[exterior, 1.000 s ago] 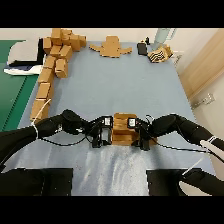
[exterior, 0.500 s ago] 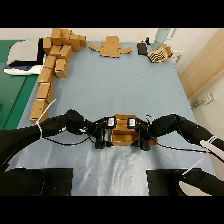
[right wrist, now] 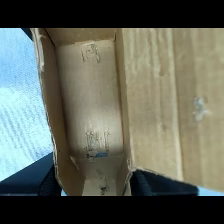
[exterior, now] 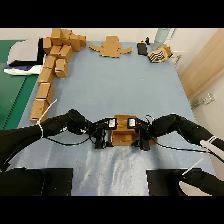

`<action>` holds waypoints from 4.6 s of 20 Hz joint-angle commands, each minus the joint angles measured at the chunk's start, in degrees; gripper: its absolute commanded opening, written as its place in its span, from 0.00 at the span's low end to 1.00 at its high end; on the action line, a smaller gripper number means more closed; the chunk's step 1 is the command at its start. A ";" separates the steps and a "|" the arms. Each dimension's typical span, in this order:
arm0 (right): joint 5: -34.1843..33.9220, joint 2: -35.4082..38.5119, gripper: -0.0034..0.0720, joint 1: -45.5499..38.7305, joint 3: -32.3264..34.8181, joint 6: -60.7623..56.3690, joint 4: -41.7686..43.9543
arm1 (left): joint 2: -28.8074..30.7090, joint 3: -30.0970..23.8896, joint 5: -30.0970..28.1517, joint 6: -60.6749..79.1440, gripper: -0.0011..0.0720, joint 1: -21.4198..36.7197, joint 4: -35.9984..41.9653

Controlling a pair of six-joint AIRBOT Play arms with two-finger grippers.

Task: Fold the box.

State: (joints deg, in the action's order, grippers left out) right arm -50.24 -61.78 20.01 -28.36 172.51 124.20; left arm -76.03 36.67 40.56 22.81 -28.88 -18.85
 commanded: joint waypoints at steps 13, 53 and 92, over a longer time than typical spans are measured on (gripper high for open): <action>0.02 0.00 0.66 0.00 -0.02 -0.04 0.02 | -0.07 0.55 -4.24 -7.56 0.90 -1.86 -5.07; 0.02 0.00 0.66 0.00 -0.02 -0.04 -0.09 | -1.01 1.49 -4.11 -8.72 0.73 -2.93 -6.21; -15.21 28.94 1.00 0.00 -1.79 -62.27 4.26 | -1.01 1.46 -4.02 -8.72 0.73 -2.93 -6.21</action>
State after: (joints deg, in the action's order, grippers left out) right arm -64.86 -33.47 20.01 -30.11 116.05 123.83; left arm -77.08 38.11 36.56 14.09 -31.81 -25.06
